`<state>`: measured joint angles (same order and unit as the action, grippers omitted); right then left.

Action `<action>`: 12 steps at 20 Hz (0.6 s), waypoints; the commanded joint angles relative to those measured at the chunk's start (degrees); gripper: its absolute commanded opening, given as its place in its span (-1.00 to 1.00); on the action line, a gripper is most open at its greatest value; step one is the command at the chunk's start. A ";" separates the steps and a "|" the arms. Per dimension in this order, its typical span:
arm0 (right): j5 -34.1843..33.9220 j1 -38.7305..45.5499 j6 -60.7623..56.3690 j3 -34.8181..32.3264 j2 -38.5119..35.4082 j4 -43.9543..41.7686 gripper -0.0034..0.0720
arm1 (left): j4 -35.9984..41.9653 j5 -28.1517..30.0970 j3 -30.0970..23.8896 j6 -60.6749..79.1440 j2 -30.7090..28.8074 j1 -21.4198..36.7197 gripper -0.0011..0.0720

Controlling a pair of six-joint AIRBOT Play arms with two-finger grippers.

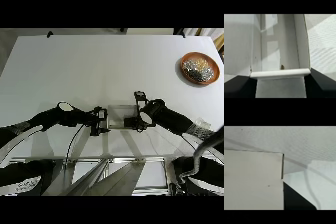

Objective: Fold the box and place the chain.

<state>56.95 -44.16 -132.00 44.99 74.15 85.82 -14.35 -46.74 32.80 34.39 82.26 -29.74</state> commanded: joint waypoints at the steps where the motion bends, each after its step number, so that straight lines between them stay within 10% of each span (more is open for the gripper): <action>1: -1.92 -0.13 -0.13 0.07 0.02 -0.33 -0.87 | -0.02 0.00 -0.02 0.11 0.00 0.00 -0.39; 12: -2.32 -1.11 -1.64 0.07 0.02 2.51 -0.62 | -0.02 0.00 -0.02 0.11 0.00 0.00 -0.39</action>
<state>54.41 -45.21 -132.64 44.99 74.15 87.50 -14.33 -46.68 32.82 34.46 82.26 -29.69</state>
